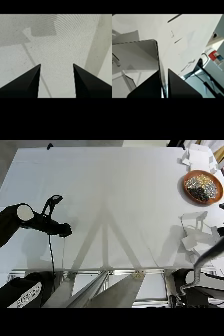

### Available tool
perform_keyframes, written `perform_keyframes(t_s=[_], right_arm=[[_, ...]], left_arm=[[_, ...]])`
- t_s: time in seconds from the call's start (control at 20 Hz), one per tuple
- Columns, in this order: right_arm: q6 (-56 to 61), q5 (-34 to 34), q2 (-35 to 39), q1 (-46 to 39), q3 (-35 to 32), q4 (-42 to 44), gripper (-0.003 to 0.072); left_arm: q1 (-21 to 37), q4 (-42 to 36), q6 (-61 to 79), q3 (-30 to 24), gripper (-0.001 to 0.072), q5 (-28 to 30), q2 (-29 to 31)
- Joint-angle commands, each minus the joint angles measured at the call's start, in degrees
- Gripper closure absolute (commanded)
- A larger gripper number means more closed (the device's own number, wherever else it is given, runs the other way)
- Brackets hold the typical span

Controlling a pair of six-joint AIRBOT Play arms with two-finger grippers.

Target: Fold the box and place the chain.

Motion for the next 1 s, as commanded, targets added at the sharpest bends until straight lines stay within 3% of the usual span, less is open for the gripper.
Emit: perform_keyframes(t_s=[0.0,0.2,0.35,0.5,0.75,0.95], right_arm=[[-1.4,0.7,-0.4,-0.2,0.0,1.9,0.0665],[-4.0,0.1,3.7,4.9,0.0,11.7,0.0666],[-6.7,-1.9,9.4,7.5,-0.9,32.5,0.0667],[-8.2,-8.5,18.3,12.6,-7.7,48.6,0.0667],[-6.4,-19.8,34.9,31.3,-23.2,60.9,0.0667],[4.1,-27.9,40.0,47.8,-29.5,61.5,0.0667]], left_arm=[[0.0,0.0,0.0,0.0,0.0259,0.0,0.0],[0.0,0.0,0.0,0.0,0.0259,0.0,0.0],[0.0,0.0,0.0,0.0,0.0259,0.0,0.0],[0.0,0.0,0.0,0.0,0.0259,0.0,0.0],[0.0,0.0,0.0,0.0,0.0259,0.0,0.0],[0.0,0.0,0.0,0.0,0.0259,0.0,0.0]])
